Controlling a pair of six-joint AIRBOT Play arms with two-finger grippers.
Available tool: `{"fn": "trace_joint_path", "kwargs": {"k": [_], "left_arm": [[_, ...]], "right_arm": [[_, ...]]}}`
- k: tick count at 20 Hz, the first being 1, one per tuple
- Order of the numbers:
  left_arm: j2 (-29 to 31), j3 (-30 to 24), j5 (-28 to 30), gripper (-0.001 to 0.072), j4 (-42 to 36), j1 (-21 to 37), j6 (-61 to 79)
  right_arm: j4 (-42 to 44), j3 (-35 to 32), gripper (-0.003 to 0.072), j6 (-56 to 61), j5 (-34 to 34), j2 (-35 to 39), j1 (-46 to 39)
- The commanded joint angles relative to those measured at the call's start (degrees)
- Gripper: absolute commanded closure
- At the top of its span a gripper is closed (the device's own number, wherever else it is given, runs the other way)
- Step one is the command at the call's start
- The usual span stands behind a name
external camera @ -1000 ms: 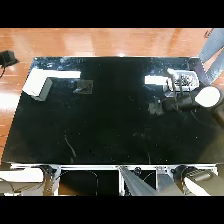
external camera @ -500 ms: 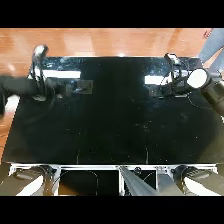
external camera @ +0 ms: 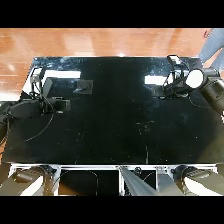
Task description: Fold the box and place the chain.
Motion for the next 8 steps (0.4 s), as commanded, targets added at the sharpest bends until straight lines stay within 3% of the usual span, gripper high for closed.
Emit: {"fn": "trace_joint_path", "kwargs": {"k": [1,4,8], "left_arm": [[-0.26,-0.13,2.75,0.0691,2.25,0.15,-0.5],[-2.6,2.93,7.3,0.0691,4.59,0.83,0.02],[-3.58,6.05,7.41,0.069,5.29,0.81,0.83]], "right_arm": [[-0.22,0.04,0.0648,0.13,0.09,-0.04,-0.04],[-0.22,0.04,0.0649,0.13,0.11,-0.04,-0.04],[-0.22,0.04,0.0648,0.13,0.11,-0.04,-0.04]]}}
